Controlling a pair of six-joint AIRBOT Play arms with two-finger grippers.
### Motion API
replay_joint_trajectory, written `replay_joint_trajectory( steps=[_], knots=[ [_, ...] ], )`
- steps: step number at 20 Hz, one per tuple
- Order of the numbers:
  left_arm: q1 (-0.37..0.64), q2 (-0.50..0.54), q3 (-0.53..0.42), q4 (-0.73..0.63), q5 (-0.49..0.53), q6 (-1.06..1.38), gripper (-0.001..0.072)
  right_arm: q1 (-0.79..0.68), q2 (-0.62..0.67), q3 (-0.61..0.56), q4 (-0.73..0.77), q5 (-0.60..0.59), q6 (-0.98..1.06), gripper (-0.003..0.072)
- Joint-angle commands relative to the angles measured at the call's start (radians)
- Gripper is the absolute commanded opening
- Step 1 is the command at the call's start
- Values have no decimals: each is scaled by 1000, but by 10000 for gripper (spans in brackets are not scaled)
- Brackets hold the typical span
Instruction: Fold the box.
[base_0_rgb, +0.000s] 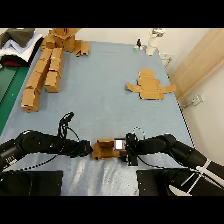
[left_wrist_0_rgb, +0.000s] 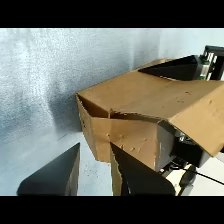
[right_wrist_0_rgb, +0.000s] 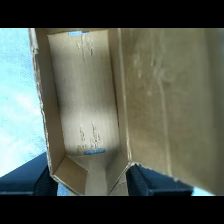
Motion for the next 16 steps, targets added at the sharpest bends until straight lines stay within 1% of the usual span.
replay_joint_trajectory(
  steps=[1,2,3,4,6,8,11,12,13,15,16],
  knots=[
    [-38,-30,1,-85,55,84,317,0,1,0,0,0,0,482],
    [-51,-50,1,-107,59,102,336,0,1,0,0,0,0,482],
    [-61,-66,1,-120,55,104,589,0,1,0,0,0,0,483],
    [-61,-81,1,-127,50,104,702,0,1,0,0,0,0,482],
    [-59,-103,1,-128,63,103,702,0,1,0,0,0,0,483],
    [-59,-106,1,-129,101,103,702,0,1,0,0,0,0,482],
    [-61,-110,1,-156,127,90,700,0,1,0,0,0,0,482],
    [-61,-111,1,-153,124,90,686,0,1,0,0,0,0,482],
    [-61,-111,1,-145,125,76,643,0,1,0,0,0,0,483],
    [-61,-113,3,-111,137,-19,640,0,1,0,0,0,0,483],
    [-64,-114,11,-68,135,-76,615,0,1,0,0,0,0,483]
  ],
)
